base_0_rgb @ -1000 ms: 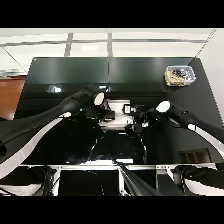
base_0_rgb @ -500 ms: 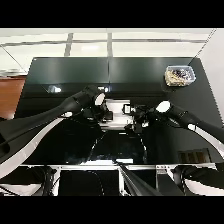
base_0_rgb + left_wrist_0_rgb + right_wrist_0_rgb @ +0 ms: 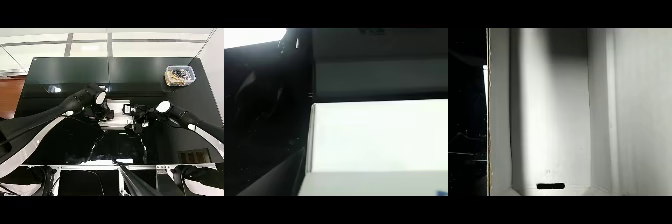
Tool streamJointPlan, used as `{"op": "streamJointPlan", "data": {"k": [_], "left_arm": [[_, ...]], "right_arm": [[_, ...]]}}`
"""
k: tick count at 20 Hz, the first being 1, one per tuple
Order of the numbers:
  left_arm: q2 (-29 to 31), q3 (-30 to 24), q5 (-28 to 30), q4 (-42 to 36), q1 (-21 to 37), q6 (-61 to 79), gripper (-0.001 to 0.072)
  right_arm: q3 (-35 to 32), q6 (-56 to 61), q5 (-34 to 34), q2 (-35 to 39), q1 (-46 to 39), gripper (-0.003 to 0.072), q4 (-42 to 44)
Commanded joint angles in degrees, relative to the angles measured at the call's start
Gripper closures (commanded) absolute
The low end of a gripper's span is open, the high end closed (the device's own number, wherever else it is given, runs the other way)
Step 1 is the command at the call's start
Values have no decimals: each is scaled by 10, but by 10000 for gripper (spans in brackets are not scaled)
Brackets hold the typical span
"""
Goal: Fold the box and place the chain.
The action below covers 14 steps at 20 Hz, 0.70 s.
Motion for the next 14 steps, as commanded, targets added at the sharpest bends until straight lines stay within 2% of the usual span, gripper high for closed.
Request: {"op": "streamJointPlan", "data": {"k": [1, 2, 3, 4, 14], "left_arm": [[-1, 7, 0, 0, 1, 0, 432], [-3, 8, 0, -1, 1, -1, 435], [-5, 8, -1, -1, 0, -1, 528], [-7, 8, -2, -1, 0, -1, 681], [-7, 8, -2, -15, 0, 0, 680]], "right_arm": [[0, 0, 0, 0, 0, 526, 0], [0, 0, 0, 0, 0, 526, 0], [0, 0, 0, 0, 0, 526, 0], [0, 0, 0, 0, 0, 526, 0], [1, 0, 1, 0, 0, 526, 3]]}}
